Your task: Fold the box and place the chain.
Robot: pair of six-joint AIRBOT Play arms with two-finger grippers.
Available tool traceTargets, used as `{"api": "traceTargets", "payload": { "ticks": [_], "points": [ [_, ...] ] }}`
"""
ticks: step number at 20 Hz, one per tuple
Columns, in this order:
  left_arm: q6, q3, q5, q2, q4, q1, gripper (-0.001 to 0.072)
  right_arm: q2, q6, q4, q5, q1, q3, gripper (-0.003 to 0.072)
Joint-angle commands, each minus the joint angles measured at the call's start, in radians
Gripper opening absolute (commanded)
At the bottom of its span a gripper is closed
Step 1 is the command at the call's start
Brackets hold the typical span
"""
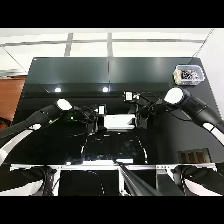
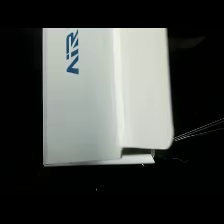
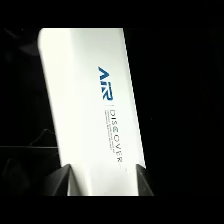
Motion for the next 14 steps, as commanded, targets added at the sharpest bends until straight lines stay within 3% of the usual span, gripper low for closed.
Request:
{"api": "traceTargets", "payload": {
  "ticks": [1,3,4,14],
  "points": [
    [0.001,0.000,-0.003,-0.001,0.000,-0.001,0.0334,-0.002,0.000,0.000,0.000,0.001,0.000,0.0434],
    [0.001,0.000,-0.004,-0.001,0.000,-0.001,0.0334,-0.002,0.001,0.000,0.011,0.001,0.000,0.0427],
    [0.001,0.000,-0.004,-0.001,0.000,-0.001,0.0334,-0.003,0.002,0.000,0.013,0.001,0.000,0.0352],
    [0.001,0.000,-0.004,-0.001,0.000,-0.001,0.0334,-0.008,0.001,0.000,0.009,0.001,0.000,0.0346]
  ]
}}
